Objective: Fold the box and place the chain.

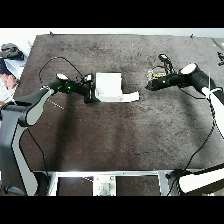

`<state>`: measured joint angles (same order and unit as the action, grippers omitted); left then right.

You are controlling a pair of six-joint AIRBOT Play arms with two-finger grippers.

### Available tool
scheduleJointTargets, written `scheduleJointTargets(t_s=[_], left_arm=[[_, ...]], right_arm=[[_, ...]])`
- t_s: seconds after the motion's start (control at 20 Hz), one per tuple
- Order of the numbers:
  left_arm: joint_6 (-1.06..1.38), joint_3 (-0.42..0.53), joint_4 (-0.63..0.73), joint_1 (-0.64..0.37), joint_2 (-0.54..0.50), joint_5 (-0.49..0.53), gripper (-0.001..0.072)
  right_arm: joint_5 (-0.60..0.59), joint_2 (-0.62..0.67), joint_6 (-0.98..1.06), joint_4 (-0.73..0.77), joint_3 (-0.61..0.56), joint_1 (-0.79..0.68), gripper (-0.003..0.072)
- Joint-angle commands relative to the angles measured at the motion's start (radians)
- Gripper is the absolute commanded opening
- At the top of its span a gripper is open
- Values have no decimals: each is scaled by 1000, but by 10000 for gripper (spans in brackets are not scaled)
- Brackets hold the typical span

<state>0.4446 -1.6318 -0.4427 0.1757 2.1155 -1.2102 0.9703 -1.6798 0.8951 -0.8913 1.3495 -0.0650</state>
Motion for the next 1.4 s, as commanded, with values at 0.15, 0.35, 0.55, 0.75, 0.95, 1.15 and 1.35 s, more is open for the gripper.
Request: scheduleJointTargets(t_s=[0.15, 0.35, 0.55, 0.75, 0.95, 1.15, 1.35], left_arm=[[1, 0, -19, -1, 0, 4, 345], [1, 0, -18, -1, 0, 4, 344], [1, 0, -18, -1, 0, 3, 344], [1, 0, -18, -1, 0, 3, 344], [1, 0, -18, -1, 0, 3, 345], [1, 0, -18, -1, 0, 3, 344], [1, 0, -18, -1, 0, 3, 345]], right_arm=[[40, -99, -5, 151, -20, -17, 11], [69, -129, -28, 275, -20, -16, 11], [127, -141, -38, 350, -20, 22, 12], [129, -141, -39, 359, -19, 66, 233], [152, -140, -69, 499, -19, 68, 235], [161, -140, -61, 514, -18, 85, 553], [164, -140, -5, 438, 37, 125, 552]])
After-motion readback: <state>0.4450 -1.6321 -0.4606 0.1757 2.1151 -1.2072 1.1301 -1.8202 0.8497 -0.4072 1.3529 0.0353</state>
